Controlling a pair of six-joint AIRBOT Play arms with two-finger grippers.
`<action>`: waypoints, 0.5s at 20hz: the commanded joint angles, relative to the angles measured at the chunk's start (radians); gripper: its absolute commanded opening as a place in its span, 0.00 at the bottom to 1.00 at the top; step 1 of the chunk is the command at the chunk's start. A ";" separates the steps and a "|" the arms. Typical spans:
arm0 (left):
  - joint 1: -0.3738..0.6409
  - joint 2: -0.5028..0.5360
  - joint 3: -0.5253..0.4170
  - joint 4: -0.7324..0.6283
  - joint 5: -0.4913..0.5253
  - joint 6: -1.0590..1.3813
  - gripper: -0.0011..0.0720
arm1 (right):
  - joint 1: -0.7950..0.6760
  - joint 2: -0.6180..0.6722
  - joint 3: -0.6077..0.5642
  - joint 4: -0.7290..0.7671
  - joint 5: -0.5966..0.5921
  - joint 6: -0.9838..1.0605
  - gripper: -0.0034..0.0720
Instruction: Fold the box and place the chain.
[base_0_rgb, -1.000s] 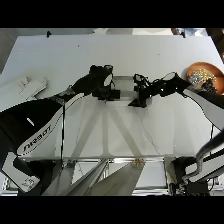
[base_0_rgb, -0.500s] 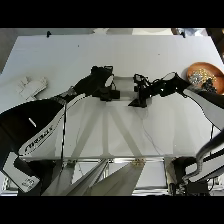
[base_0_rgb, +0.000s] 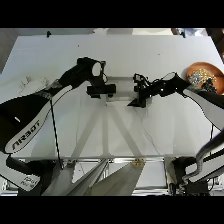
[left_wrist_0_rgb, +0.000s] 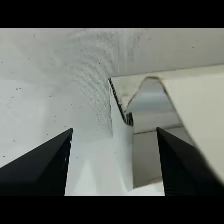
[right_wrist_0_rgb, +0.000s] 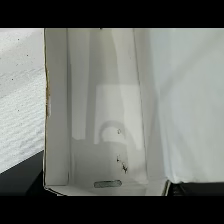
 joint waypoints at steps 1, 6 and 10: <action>0.079 0.038 0.000 -0.113 -0.029 0.269 0.81 | 0.000 0.000 0.000 -0.002 0.002 -0.002 0.71; 0.186 0.123 -0.100 -0.196 0.061 0.784 0.70 | 0.000 0.000 0.000 -0.002 0.002 -0.002 0.71; 0.277 0.218 -0.296 -0.378 0.217 1.242 0.69 | 0.000 0.000 0.000 -0.002 0.002 -0.002 0.71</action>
